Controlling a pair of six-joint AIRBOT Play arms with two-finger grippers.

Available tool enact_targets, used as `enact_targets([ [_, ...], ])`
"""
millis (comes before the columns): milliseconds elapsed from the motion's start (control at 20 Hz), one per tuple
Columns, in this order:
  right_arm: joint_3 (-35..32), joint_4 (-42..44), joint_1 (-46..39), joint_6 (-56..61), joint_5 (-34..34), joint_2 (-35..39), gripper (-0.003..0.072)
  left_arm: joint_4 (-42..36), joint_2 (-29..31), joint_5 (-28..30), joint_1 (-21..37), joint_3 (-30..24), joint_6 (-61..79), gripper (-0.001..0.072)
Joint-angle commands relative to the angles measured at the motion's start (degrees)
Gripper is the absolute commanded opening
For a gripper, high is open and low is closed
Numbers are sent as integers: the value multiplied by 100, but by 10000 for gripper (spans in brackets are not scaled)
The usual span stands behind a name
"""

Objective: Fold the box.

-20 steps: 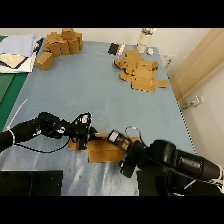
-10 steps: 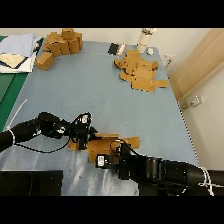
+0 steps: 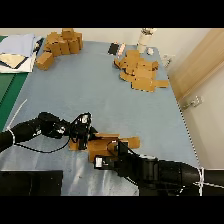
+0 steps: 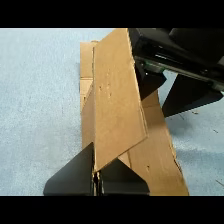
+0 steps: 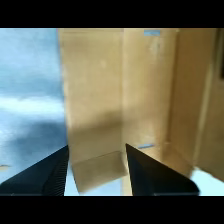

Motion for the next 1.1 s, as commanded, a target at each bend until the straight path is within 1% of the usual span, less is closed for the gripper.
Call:
enact_targets([
  [0,208,-306,9,319,-212,-7,519,2,2,0,4,4,2,13],
  [150,376,-798,4,892,-498,-7,519,2,2,0,4,4,2,13],
  [200,400,-813,4,909,-520,-7,519,0,2,0,4,4,2,13],
  [450,404,-160,4,1093,-592,-9,519,0,2,0,4,4,2,13],
  [650,420,-149,4,1097,-424,-7,527,2,2,0,4,4,2,13],
  [700,446,-212,-7,1147,-459,-7,718,2,2,0,4,4,2,13],
  [950,444,-284,-529,1187,-542,125,717,2,2,0,4,4,2,13],
  [1050,286,-678,-595,1198,-350,280,717,2,2,2,4,4,2,13],
])
